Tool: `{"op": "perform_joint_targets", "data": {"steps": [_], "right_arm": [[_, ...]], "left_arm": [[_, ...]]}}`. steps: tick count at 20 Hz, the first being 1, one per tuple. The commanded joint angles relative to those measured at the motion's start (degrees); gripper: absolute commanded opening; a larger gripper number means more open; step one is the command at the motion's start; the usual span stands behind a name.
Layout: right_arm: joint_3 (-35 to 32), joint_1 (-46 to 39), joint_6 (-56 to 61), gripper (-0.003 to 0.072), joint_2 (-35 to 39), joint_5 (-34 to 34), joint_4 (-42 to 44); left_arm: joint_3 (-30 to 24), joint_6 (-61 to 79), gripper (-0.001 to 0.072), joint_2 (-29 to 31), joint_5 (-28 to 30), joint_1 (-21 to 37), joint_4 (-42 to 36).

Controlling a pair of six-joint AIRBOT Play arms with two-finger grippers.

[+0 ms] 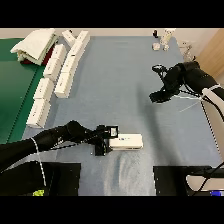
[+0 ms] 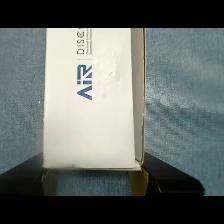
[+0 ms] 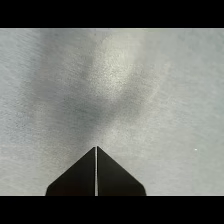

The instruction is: Fold the box.

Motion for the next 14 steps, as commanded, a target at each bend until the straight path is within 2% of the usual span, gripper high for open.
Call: {"op": "perform_joint_targets", "data": {"steps": [1,4,7,8,10,12,14], "right_arm": [[0.2,0.0,0.5,0.0019,-0.3,-0.6,-0.4],[0.2,0.0,0.5,0.0019,-0.3,-0.5,-0.4],[0.2,0.0,0.5,0.0019,-0.3,-0.6,-0.4],[0.2,0.0,0.5,0.0019,-0.3,-0.5,-0.4],[0.2,0.0,0.5,0.0019,-0.3,-0.6,-0.4],[0.2,0.0,0.5,0.0019,-0.3,-0.5,-0.4],[0.2,0.0,0.5,0.0019,-0.3,-0.6,-0.4]], "left_arm": [[0.2,-3.8,0.0456,0.4,-0.1,0.0,0.0],[0.2,-9.4,0.0456,4.4,0.1,1.1,0.1],[0.2,-24.1,0.0456,12.0,-0.1,7.1,4.5],[0.1,-31.1,0.0456,14.4,-0.2,9.7,8.9],[0.1,-49.5,0.0456,19.1,-2.2,16.2,22.5],[0.1,-64.8,0.0456,22.2,-7.1,23.1,34.5],[0.1,-74.6,0.0456,24.1,-12.5,30.7,42.6]]}}
